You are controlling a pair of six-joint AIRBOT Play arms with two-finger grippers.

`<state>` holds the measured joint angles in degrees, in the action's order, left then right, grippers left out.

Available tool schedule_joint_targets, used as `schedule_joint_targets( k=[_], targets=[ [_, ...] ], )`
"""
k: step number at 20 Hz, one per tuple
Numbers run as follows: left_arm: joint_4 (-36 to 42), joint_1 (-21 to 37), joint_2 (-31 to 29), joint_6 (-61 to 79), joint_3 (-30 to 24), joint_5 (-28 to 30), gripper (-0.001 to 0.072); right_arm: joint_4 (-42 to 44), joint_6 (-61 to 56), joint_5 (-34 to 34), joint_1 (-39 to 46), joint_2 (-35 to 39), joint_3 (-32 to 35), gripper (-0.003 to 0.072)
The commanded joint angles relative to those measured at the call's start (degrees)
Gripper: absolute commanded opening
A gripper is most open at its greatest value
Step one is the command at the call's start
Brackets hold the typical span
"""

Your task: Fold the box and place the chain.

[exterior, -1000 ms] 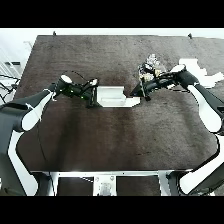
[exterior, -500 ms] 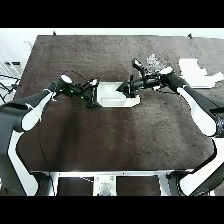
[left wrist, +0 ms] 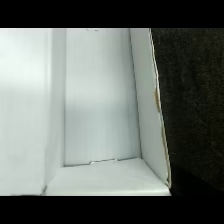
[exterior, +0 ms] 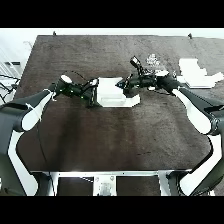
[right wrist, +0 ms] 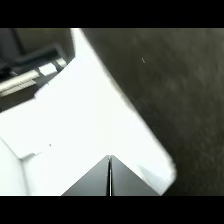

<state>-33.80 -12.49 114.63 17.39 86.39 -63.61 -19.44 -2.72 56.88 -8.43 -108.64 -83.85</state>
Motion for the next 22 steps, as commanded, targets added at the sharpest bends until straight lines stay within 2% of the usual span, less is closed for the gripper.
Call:
schedule_joint_targets(
  k=[1, 10, 14, 16, 18, 19, 20, 21, 22],
  targets=[
    [0.0, 0.0, 0.0, 0.0, 0.0, 0.0, 0.0349, -2.3, -2.9, -2.1, 0.0, -1.7, 0.0, 0.0006],
    [0.0, 0.0, 0.0, 0.0, 0.0, 0.0, 0.0349, -4.6, -2.2, -2.0, 0.0, -1.6, -0.9, 0.0005],
    [0.0, 0.0, 0.0, 0.0, 0.0, 0.0, 0.0349, -5.3, -1.1, -1.1, 0.8, 2.4, -1.4, 0.0003],
    [0.0, 0.0, 0.0, 0.0, 0.0, 0.0, 0.0349, -8.6, -1.1, 1.5, 1.5, 5.7, -1.4, 0.0003],
    [0.0, 0.0, 0.0, 0.0, 0.0, 0.0, 0.0349, -16.5, -1.1, 5.1, 1.8, 8.7, -1.4, 0.0006],
    [0.0, 0.0, 0.0, 0.0, 0.0, 0.0, 0.0349, -20.9, -1.1, 6.7, 1.8, 9.8, -1.4, 0.0111],
    [0.0, 0.0, 0.0, 0.0, 0.0, 0.0, 0.0349, -25.3, -1.2, 8.1, 1.8, 10.4, -1.4, 0.052],
    [0.0, 0.0, 0.0, 0.0, 0.0, 0.0, 0.0349, -28.5, -1.4, 9.3, 1.8, 10.5, -1.4, 0.0682],
    [0.0, 0.0, 0.0, 0.0, 0.0, 0.0, 0.0349, -31.5, -1.4, 10.1, 1.8, 10.5, -1.1, 0.0683]
  ],
)
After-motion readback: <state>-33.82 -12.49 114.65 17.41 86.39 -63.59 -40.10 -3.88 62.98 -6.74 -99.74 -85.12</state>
